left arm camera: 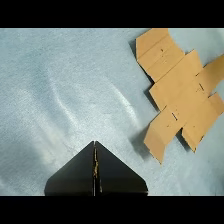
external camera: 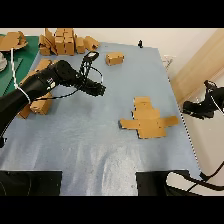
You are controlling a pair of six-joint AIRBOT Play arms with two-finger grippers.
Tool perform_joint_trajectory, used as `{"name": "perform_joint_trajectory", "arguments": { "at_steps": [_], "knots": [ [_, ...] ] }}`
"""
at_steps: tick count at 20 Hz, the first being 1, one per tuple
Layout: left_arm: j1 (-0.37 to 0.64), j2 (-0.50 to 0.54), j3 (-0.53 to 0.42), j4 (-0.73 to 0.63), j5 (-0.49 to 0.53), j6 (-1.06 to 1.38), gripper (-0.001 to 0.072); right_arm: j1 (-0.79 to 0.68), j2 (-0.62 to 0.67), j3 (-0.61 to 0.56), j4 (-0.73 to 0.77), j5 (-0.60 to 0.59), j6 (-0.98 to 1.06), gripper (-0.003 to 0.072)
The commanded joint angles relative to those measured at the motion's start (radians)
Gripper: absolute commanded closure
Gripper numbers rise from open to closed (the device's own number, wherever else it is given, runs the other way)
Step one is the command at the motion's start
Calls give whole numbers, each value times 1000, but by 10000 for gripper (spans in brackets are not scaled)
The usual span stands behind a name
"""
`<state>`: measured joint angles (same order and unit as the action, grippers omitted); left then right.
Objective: Fold the box.
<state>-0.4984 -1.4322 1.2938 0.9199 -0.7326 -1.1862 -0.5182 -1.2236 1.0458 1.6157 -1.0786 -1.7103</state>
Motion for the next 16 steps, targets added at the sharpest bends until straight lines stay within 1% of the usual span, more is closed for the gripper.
{"name": "perform_joint_trajectory", "arguments": {
  "at_steps": [1, 3, 6, 16],
  "knots": [
    [-1, 0, 0, 0, 0, 0, 697, -114, -91, 14, 80, -81, -236, 233],
    [-1, 0, 0, 0, 0, 0, 697, -120, -120, 14, 180, -114, -344, 233],
    [-1, 0, 0, 0, 0, 0, 697, -118, -140, 14, 267, -126, -414, 233],
    [-1, 0, 0, 0, 0, 0, 698, -116, -240, 14, 335, -101, -438, 234]
  ]
}}
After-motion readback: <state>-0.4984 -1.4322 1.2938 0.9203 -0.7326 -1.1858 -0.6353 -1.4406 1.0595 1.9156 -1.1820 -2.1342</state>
